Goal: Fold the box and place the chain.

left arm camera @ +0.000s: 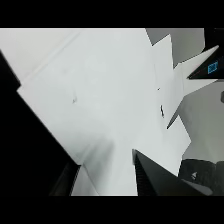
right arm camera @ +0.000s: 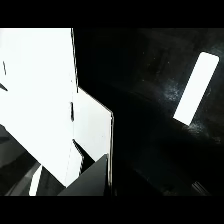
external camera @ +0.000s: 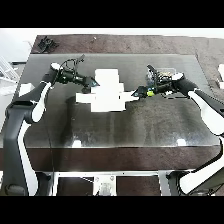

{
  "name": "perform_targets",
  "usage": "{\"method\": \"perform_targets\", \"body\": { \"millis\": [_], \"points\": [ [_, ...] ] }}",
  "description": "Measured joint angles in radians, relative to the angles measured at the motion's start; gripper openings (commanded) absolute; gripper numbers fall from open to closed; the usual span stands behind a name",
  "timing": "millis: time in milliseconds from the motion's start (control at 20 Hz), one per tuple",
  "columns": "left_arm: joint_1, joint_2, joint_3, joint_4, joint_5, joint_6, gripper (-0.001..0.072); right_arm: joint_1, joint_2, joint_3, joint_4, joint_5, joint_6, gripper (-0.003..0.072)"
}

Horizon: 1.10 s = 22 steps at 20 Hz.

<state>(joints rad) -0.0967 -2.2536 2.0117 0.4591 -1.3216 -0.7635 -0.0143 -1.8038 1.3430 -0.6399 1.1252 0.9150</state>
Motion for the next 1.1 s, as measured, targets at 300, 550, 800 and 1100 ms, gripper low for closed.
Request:
{"method": "perform_targets", "body": {
  "millis": [300, 550, 800, 1100],
  "points": [
    [0.000, -0.009, 0.000, 0.000, -0.031, 0.009, 0.0417, 0.000, 0.000, 0.000, -0.003, 0.001, 0.000, 0.0002],
    [-0.001, -0.027, 0.000, -0.018, -0.051, 0.007, 0.0417, 0.000, 0.000, 0.000, 0.000, 0.000, -0.001, 0.0002],
    [-0.001, -0.032, 0.000, -0.024, -0.047, 0.006, 0.0268, 0.000, 0.000, 0.000, 0.000, 0.000, -0.003, 0.0002],
    [0.000, -0.032, 0.000, -0.027, -0.043, 0.022, 0.0121, 0.000, 0.000, 0.000, 0.000, 0.000, -0.008, 0.0003]
  ]
}}
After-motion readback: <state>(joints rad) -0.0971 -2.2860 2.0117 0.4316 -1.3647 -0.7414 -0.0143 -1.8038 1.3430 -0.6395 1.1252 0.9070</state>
